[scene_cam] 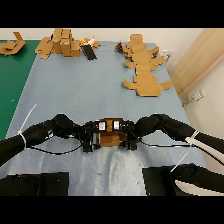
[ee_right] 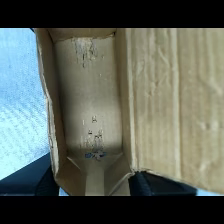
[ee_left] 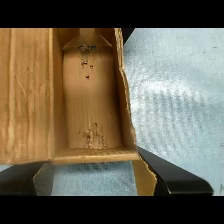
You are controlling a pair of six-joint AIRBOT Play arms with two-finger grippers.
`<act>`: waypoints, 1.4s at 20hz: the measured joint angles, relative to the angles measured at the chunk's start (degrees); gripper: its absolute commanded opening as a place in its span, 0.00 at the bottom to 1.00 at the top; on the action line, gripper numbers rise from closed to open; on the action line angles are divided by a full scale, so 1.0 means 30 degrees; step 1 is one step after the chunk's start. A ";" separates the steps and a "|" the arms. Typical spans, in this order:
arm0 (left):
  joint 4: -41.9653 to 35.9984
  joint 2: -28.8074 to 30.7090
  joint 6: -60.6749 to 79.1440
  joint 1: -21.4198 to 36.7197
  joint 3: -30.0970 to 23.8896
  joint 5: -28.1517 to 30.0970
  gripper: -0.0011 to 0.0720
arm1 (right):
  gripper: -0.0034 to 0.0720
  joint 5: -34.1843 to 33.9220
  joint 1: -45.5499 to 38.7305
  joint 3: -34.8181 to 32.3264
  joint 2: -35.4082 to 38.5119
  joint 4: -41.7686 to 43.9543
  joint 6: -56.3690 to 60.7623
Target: Fold the box.
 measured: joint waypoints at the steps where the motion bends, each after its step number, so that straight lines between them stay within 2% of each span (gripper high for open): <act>1: -0.0102 -0.0007 -0.0007 0.0000 0.0000 0.0124 0.97 | 0.71 0.0000 0.0000 0.0000 -0.0007 0.0000 0.0015; 10: -0.0444 -0.0510 -0.0007 -0.0066 0.0000 0.0452 0.97 | 0.71 0.0007 0.0000 0.0000 -0.0007 -0.0007 -0.0007; 12: -0.0452 -0.0605 -0.0015 -0.0131 0.0000 0.0474 0.69 | 0.71 0.0007 0.0000 0.0000 -0.0007 -0.0007 -0.0007; 28: -0.0415 -0.0692 -0.0015 -0.0219 0.0000 0.0554 0.70 | 0.71 0.0015 0.0000 0.0000 0.0000 -0.0015 -0.0015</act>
